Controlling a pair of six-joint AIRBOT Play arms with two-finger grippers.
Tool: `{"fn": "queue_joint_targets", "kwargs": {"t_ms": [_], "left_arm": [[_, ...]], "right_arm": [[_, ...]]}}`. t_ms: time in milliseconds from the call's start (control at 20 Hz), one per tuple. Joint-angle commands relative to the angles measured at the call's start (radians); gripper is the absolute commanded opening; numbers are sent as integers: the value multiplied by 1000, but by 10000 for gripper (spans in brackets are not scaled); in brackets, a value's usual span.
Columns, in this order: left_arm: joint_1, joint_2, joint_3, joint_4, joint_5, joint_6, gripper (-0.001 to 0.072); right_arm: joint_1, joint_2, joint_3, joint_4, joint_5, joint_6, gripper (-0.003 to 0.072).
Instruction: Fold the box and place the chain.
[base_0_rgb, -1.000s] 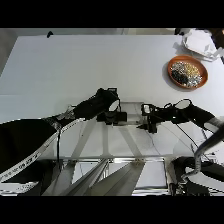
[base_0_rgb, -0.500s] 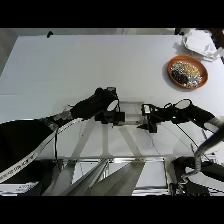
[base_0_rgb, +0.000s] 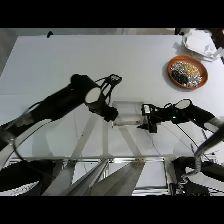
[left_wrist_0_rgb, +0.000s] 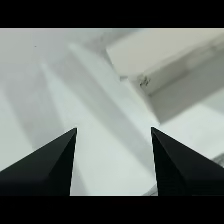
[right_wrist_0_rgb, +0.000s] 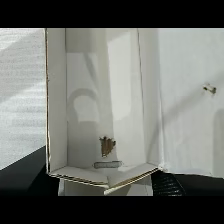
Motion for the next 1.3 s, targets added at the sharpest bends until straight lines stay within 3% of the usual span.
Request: {"fn": "queue_joint_targets", "kwargs": {"t_ms": [0,50,250,450,750,1250], "left_arm": [[54,160,-63,-13,-76,486,581],[78,214,-119,-44,-32,647,687],[175,330,-402,-306,248,1204,698],[227,250,-603,-593,561,1605,700],[224,26,-615,-1005,600,1994,704],[232,-58,-613,-1214,623,2193,704]], "right_arm": [[0,0,0,0,0,0,384],[0,0,0,0,0,0,384],[0,0,0,0,0,0,384],[0,0,0,0,0,0,384],[0,0,0,0,0,0,384],[0,0,0,0,0,0,384]]}}
